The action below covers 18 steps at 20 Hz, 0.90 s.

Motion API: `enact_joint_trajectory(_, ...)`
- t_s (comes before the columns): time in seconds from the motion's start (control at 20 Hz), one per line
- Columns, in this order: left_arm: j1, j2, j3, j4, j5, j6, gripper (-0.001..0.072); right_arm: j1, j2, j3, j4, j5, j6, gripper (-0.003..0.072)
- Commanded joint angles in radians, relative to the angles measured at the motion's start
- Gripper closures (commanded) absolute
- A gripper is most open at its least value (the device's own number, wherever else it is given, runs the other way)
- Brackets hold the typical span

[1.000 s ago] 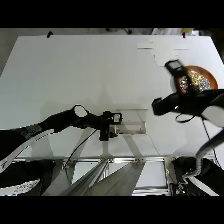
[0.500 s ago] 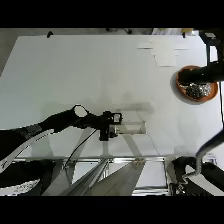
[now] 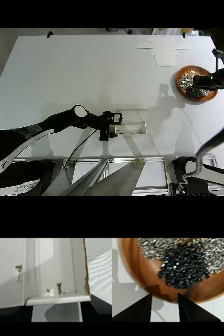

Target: Fold the box and place the chain.

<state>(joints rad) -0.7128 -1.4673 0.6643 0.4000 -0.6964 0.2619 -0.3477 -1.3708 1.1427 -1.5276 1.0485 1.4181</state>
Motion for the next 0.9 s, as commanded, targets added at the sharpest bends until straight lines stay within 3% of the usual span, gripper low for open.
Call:
enact_joint_trajectory(0.0,0.0,0.0,0.0,0.0,0.0,0.0,0.05,-0.061,-0.038,0.001,-0.003,-0.075,-0.044,0.0367)
enact_joint_trajectory(0.3,0.001,0.0,0.0,0.0,0.0,0.0,0.05,-0.062,-0.087,0.001,0.021,-0.098,-0.069,0.0368)
enact_joint_trajectory(0.4,0.0,0.0,0.0,0.0,0.0,0.0,0.05,-0.061,-0.103,0.001,0.021,-0.092,-0.069,0.0419)
enact_joint_trajectory(0.85,0.0,0.0,0.0,0.0,0.0,0.0,0.05,-0.062,-0.171,0.001,0.012,-0.058,-0.068,0.0424)
